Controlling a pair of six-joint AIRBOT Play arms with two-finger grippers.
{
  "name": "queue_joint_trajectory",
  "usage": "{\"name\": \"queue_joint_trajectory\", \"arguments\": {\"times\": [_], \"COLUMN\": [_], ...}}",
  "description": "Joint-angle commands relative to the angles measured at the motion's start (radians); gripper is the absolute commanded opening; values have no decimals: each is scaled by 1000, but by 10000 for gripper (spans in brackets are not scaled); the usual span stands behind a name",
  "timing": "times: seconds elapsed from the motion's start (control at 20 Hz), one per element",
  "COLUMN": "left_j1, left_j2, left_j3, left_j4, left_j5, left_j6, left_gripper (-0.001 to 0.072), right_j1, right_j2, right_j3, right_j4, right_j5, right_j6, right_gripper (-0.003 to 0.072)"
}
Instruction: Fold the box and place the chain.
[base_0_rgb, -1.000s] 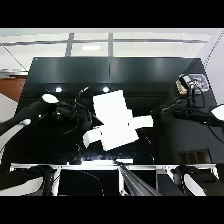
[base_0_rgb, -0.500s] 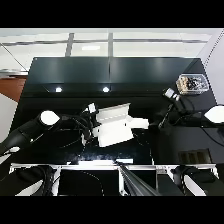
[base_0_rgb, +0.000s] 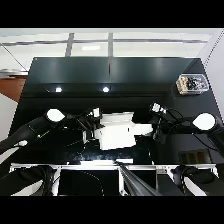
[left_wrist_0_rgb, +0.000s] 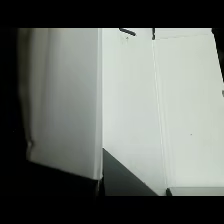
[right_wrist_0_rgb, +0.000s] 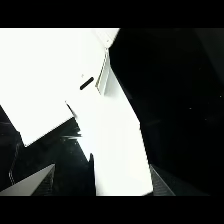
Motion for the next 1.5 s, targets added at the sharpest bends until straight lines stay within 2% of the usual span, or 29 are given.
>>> {"name": "queue_joint_trajectory", "arguments": {"times": [0.0,0.3,0.55,0.75,1.1,1.3,1.45], "left_j1": [2,3,2,2,2,2,2], "left_j2": [-51,-81,-90,-90,-90,-90,-90], "left_j3": [2,1,1,1,1,1,1], "left_j4": [-64,65,70,70,70,70,70], "left_j5": [-24,5,23,23,23,23,23], "left_j6": [60,127,124,122,122,122,122], "left_gripper": [31,28,28,28,29,29,29], "right_j1": [9,10,17,87,230,314,375], "right_j2": [-1,-1,-2,-2,-14,-78,-121], "right_j3": [-12,-12,-20,-48,-107,-107,-106], "right_j4": [-8,-6,-7,-7,-7,-7,-6], "right_j5": [-18,-14,-13,-19,-162,-202,-274], "right_j6": [-5,-39,-60,-60,-76,-85,-90], "right_gripper": [707,707,707,707,706,706,706]}}
